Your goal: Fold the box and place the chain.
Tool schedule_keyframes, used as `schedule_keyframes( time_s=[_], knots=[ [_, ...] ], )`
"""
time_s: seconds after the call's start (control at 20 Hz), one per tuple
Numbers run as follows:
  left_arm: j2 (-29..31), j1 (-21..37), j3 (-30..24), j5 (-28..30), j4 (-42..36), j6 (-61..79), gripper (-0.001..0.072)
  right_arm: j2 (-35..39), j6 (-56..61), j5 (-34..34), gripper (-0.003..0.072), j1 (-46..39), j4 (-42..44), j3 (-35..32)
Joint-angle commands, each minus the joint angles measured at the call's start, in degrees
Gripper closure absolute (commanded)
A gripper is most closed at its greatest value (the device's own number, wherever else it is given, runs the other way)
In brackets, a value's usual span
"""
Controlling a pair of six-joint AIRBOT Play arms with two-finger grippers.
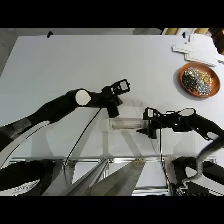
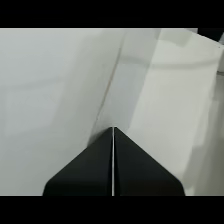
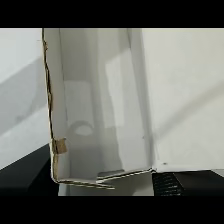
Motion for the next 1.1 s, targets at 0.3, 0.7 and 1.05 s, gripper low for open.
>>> schedule_keyframes(
  time_s=[0.3,0.7,1.05],
  knots=[
    [4.81,-0.48,-0.15,-18.16,10.27,-3.74,0.0704,0.0,0.02,0.02,0.0347,0.0,0.02,0.04],
    [0.15,-0.7,-0.76,-18.23,11.41,-3.67,0.0704,0.0,0.02,0.02,0.0347,0.0,0.02,0.04],
    [0.35,1.22,-2.36,-23.39,18.4,-3.69,0.0596,0.0,0.02,0.02,0.0347,0.0,0.02,0.04]
  ],
)
